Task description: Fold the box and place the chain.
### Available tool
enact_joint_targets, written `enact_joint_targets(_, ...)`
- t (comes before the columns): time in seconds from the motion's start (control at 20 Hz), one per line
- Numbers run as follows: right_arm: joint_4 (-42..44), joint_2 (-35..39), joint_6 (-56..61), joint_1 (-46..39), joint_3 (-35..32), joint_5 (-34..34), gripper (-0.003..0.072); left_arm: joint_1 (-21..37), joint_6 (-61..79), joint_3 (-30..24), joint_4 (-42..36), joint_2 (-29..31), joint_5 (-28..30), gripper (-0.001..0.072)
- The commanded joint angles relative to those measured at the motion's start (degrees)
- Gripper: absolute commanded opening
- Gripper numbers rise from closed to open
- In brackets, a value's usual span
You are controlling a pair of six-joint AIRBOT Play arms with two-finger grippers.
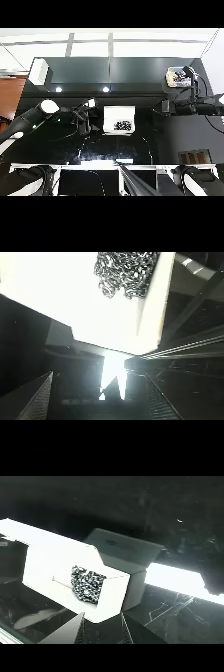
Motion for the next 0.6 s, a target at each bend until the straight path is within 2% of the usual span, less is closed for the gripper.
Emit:
enact_joint_targets(0.0, -0.2, 0.0, 0.2, 0.1, -0.5, -0.3, 0.0285, 1.0, 9.9, 3.0, -2.8, -7.3, -1.5, 0.0710)
enact_joint_targets(0.2, -0.2, 0.0, 0.8, 0.1, -0.7, -1.1, 0.0285, -0.3, 11.8, 5.5, -4.1, -11.6, -2.2, 0.0710)
enact_joint_targets(0.55, -0.2, 0.0, 0.8, 0.1, -0.7, -3.0, 0.0285, -1.6, 11.4, 5.7, -4.2, -11.8, -2.3, 0.0705)
